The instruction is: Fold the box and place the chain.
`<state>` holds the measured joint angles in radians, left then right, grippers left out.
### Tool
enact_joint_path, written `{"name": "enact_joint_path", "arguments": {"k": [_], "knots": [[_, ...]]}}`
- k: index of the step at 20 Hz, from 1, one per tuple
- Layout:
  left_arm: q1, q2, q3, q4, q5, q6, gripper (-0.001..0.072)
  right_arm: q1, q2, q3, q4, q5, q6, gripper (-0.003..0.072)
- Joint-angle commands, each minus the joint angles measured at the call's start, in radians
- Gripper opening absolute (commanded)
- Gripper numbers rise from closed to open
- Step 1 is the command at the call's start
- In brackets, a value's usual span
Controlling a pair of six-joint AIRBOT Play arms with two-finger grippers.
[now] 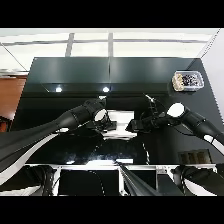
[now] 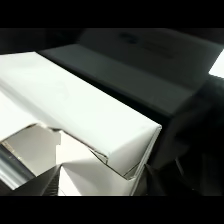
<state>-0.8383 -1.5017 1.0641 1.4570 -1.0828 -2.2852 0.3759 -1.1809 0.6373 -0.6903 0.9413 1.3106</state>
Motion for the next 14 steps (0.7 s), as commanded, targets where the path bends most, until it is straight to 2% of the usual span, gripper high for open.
{"name": "enact_joint_path", "arguments": {"k": [1,3,4,6,10,12,14], "knots": [[0.001,0.000,0.000,0.000,0.000,0.000,0.0031,0.024,0.000,0.018,-0.082,-0.015,0.114,0.0558],[0.001,0.000,0.000,0.000,0.000,0.000,0.0031,0.046,0.000,0.045,-0.186,-0.015,0.196,0.0557],[0.001,0.000,0.000,0.000,0.000,0.000,0.0031,0.061,-0.001,0.062,-0.244,-0.015,0.238,0.0481],[0.001,0.000,0.000,0.000,0.001,0.000,0.0031,0.097,-0.006,0.098,-0.324,-0.011,0.306,0.0477],[0.001,0.000,0.000,0.000,0.001,0.000,0.0031,0.157,-0.030,0.149,-0.338,-0.005,0.367,0.0476],[0.001,0.000,0.000,0.000,0.000,0.000,0.0031,0.174,-0.043,0.160,-0.341,0.006,0.390,0.0439],[0.001,0.000,0.000,0.000,0.000,0.000,0.0031,0.190,-0.046,0.161,-0.342,0.010,0.393,0.0439]]}}
